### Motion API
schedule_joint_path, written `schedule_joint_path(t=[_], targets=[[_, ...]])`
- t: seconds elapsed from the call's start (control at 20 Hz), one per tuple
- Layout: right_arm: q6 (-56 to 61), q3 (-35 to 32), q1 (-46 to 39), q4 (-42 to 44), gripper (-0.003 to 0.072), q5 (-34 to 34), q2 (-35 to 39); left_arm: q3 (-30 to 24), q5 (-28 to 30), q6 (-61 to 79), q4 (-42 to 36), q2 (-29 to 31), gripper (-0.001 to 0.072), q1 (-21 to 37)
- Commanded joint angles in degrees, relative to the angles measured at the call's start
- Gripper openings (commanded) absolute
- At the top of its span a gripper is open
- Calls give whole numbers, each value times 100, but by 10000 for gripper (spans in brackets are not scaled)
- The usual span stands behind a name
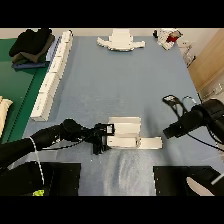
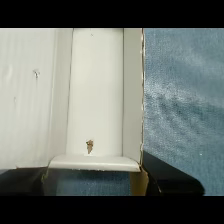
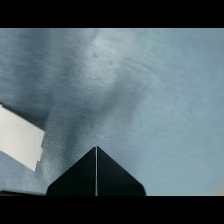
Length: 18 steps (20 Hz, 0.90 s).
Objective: Fold the box.
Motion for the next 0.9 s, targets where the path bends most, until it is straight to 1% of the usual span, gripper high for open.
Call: schedule_joint_path(t=[0.0,0.05,0.15,0.25,0.35,0.4,0.65,0.85], targets=[[496,-229,-1578,1530,5,-107,-293,2,0,0,0,4,464,2],[208,-396,-1910,2188,5,-22,-461,2,0,2,0,4,464,2],[-238,-719,-2151,3128,5,140,-824,2,0,0,0,4,464,2],[-485,-1014,-2103,3676,5,352,-1161,2,0,2,0,4,464,2],[-942,-1220,-2048,4358,4,407,-1340,2,2,0,0,4,463,2],[-1034,-1248,-1971,4518,4,407,-1335,2,0,2,0,4,464,2],[-1023,-1239,-1440,4684,4,476,-1010,2,0,2,0,4,464,2],[-1023,-1095,-1355,4715,5,442,-651,2,2,0,0,4,463,2]])
